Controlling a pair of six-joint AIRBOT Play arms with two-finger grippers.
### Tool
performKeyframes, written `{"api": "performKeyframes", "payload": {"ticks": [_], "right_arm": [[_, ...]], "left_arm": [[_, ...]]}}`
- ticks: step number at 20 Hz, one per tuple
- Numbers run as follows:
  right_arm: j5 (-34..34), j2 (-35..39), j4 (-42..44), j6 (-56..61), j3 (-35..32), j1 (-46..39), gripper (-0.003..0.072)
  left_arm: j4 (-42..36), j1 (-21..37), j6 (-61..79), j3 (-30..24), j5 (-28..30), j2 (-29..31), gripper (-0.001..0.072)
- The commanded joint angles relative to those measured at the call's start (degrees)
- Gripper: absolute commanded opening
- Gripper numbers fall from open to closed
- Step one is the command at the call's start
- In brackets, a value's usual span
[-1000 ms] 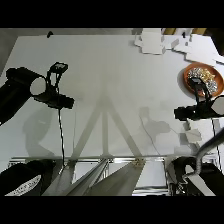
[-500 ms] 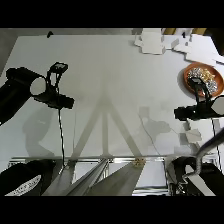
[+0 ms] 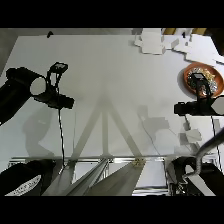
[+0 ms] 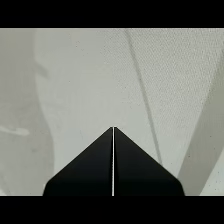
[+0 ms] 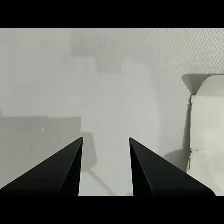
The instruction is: Fold the box and place the chain.
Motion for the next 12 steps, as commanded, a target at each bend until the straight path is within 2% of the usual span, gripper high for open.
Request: {"api": "performKeyframes", "payload": {"ticks": [1, 3, 5, 9, 10, 11, 12], "right_arm": [[-1.05, 0.04, 0.11, 0.66, 0.0, -0.02, 0.0289], [-0.31, 0.04, -0.15, 2.1, 0.0, -0.02, 0.0273], [-0.42, 0.02, -4.81, 2.51, 0.02, -0.04, 0.027], [5.14, -2.64, -25.94, 6.49, 0.0, -3.48, 0.0282], [5.62, -3.89, -29.33, 6.38, 0.02, -6.01, 0.0342], [5.42, -5.09, -31.47, 6.29, 0.02, -9.14, 0.0453], [4.74, -5.86, -32.06, 5.31, 0.02, -12.2, 0.0513]], "left_arm": [[0.0, 0.04, 0.02, 0.0, 0.02, 0.04, 0.001], [0.0, 0.04, 0.02, 0.0, 0.0, 0.04, 0.001], [0.0, 0.04, 0.02, 0.0, 0.02, 0.04, 0.001], [0.0, 0.04, 0.02, 0.0, 0.0, 0.04, 0.001], [0.0, 0.04, 0.02, 0.0, 0.02, 0.04, 0.001], [0.0, 0.04, 0.04, 0.0, 0.0, 0.04, 0.001], [0.0, 0.04, 0.02, 0.0, 0.02, 0.04, 0.001]]}}
